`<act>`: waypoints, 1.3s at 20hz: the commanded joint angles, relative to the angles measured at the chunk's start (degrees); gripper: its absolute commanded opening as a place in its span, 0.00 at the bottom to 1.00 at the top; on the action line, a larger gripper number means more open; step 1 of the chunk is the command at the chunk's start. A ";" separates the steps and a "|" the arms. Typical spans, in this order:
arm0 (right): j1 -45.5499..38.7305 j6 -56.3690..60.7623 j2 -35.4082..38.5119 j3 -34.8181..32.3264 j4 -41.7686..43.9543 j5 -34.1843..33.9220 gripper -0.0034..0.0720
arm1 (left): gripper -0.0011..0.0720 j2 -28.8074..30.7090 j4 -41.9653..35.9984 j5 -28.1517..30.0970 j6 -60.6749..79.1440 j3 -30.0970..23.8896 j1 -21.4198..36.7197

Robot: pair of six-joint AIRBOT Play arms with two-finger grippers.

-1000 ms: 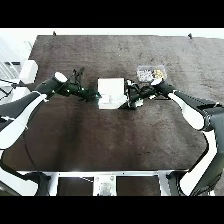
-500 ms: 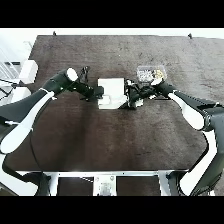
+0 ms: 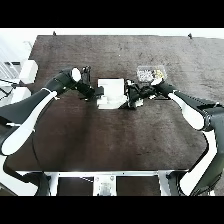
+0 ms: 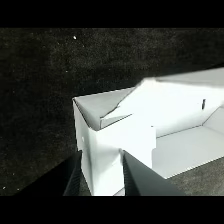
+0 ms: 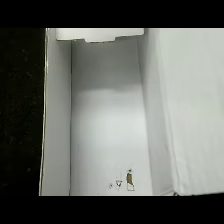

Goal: Fold the box and place the chain.

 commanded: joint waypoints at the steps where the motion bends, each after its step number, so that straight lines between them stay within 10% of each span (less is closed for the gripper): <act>1: -0.02 -0.02 0.00 -0.02 0.00 0.00 0.79 | 0.40 0.00 1.16 1.20 -1.51 0.09 -0.57; 9: -0.02 -0.02 0.00 -0.02 0.00 0.00 0.79 | 0.39 -0.52 3.91 1.20 -6.25 0.11 -1.75; 26: -0.02 -0.02 0.00 -0.02 0.00 0.00 0.79 | 0.39 -14.97 13.79 -20.98 -13.20 22.62 -4.00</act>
